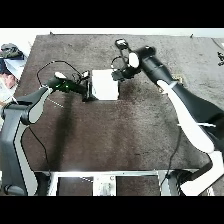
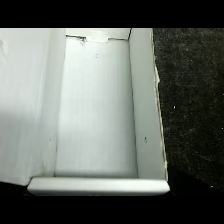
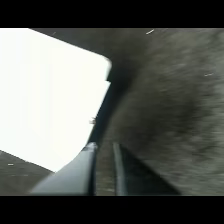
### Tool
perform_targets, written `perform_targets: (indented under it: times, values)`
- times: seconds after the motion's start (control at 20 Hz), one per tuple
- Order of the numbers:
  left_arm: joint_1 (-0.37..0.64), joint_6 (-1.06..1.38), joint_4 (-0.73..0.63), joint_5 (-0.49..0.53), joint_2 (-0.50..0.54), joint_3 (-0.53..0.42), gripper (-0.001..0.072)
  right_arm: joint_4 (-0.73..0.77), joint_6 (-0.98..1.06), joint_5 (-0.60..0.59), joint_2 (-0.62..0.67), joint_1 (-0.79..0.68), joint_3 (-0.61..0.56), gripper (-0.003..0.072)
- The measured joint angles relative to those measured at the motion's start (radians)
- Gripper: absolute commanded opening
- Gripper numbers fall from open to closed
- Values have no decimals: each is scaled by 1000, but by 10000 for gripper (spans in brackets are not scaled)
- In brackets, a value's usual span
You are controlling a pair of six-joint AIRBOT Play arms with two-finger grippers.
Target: Fold the box and place the chain.
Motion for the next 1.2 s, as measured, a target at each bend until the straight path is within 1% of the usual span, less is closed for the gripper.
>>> perform_targets:
  times: [0.15,0.25,0.4,0.45,0.55,0.7,0.75,0.8,0.85,0.9,1.1,1.2]
  values:
    - [0,0,0,0,0,0,344,-3,-19,-150,136,-73,-194,157]
    - [0,0,0,0,0,0,344,-1,-26,-216,199,-144,-298,157]
    - [0,0,0,0,0,0,344,16,-62,-270,243,-270,-387,167]
    - [0,0,0,0,0,0,344,30,-79,-279,246,-311,-402,190]
    - [0,0,0,0,0,0,344,60,-119,-290,243,-393,-422,191]
    - [0,0,0,0,0,0,344,130,-194,-277,198,-494,-417,192]
    - [0,0,0,0,0,0,344,151,-218,-268,177,-517,-402,205]
    - [0,0,0,0,0,0,344,168,-238,-248,152,-536,-384,332]
    - [0,0,0,0,0,0,344,180,-259,-229,123,-551,-357,337]
    - [0,0,0,0,0,0,344,190,-275,-208,93,-560,-326,271]
    - [0,0,0,0,0,0,344,208,-318,-117,-10,-579,-212,271]
    - [0,0,0,0,0,0,344,207,-326,-92,-43,-583,-181,272]
